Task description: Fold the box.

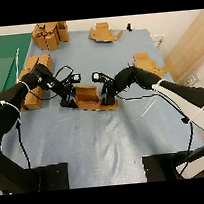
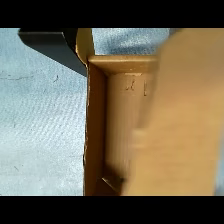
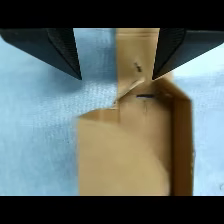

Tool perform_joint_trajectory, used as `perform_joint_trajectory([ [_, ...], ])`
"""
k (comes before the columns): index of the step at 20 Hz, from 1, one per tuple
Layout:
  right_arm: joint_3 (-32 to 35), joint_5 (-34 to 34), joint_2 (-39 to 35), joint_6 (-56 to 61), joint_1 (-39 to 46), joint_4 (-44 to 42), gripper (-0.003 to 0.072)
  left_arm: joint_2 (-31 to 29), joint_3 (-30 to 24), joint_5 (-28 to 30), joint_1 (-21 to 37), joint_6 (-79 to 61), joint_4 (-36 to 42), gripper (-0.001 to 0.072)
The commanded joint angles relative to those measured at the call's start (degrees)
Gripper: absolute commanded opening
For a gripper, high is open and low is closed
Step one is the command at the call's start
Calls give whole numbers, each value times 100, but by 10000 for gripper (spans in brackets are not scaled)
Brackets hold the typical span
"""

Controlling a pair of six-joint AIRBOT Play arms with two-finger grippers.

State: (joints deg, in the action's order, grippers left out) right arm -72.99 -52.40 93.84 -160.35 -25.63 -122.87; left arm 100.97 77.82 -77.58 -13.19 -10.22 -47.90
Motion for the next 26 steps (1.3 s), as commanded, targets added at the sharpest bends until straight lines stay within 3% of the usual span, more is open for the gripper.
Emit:
perform_joint_trajectory([
  [1, -2, -514, -258, 291, 131, 120, 720, 2, 2, 63, -2, 39, 9, 287],
  [4, -2, -778, -511, 481, 133, -85, 718, 2, 2, 57, -2, 76, 9, 287],
  [5, -2, -839, -608, 520, 129, -273, 615, 2, 2, 52, -2, 85, 9, 287],
  [6, -2, -848, -710, 675, 125, -437, 397, 2, 2, 50, -2, 85, 9, 287],
  [7, -2, -870, -813, 772, 125, -629, 60, 2, 2, 50, -2, 85, 9, 287],
  [8, -2, -896, -905, 780, 122, -953, 8, 2, 2, 50, -2, 85, 9, 287],
  [12, -2, -306, -903, 468, -129, -2479, 6, 2, 2, 44, -2, 90, 35, 287],
  [18, -155, 785, -125, 433, -682, -2503, 6, 2, 2, 46, -2, 127, 35, 287],
  [23, -529, 2009, 415, 476, -605, -2435, 6, 2, 2, 28, -2, 129, 35, 286],
  [26, -549, 1996, 623, 879, -503, -2367, 6, 2, 2, 0, -2, 264, 35, 286],
])
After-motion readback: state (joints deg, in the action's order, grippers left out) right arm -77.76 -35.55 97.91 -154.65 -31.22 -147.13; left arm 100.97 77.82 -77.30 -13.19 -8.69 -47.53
